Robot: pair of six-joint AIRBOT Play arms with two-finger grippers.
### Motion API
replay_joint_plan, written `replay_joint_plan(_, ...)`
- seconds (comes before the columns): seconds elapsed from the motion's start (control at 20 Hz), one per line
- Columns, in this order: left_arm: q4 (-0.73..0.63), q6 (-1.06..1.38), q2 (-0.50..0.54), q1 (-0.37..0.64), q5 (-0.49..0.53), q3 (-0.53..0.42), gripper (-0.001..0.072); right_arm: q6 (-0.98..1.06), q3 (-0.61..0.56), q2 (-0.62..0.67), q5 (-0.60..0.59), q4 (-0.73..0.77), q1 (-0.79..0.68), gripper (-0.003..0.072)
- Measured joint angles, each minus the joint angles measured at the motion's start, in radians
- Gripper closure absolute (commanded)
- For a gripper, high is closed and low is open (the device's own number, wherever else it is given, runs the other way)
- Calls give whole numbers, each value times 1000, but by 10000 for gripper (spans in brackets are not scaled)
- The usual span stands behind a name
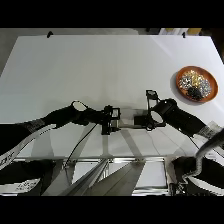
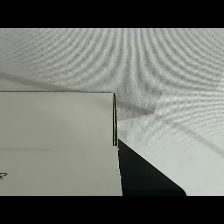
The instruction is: Fold the box and place the chain.
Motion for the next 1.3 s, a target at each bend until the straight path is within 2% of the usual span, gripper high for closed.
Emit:
replay_joint_plan(0.15, 0, -1, 0, 0, 0, 0, 320, 0, 0, 0, -3, 0, 0, 647)
replay_joint_plan(0.2, 0, -1, 0, 0, 0, 0, 320, 0, 0, 0, -3, -2, 0, 672)
replay_joint_plan(0.35, 0, 0, 0, 0, 0, 0, 320, 0, 0, 0, -6, -5, 0, 668)
replay_joint_plan(0.45, 0, 2, 0, 0, 0, 0, 320, 3, 0, 0, -16, -7, 0, 487)
replay_joint_plan(0.8, 0, 2, 0, 0, 0, 0, 320, 3, 1, 0, -11, -12, -11, 501)
replay_joint_plan(0.85, 0, 2, 0, 0, 0, 0, 320, 3, 1, 0, -7, -14, -15, 534)
replay_joint_plan(1.1, 0, 2, 0, 0, 0, 0, 320, 3, 1, -9, 3, -9, -23, 534)
replay_joint_plan(1.3, 0, 1, 0, 0, 0, 0, 320, 3, 1, -34, 6, 24, -23, 622)
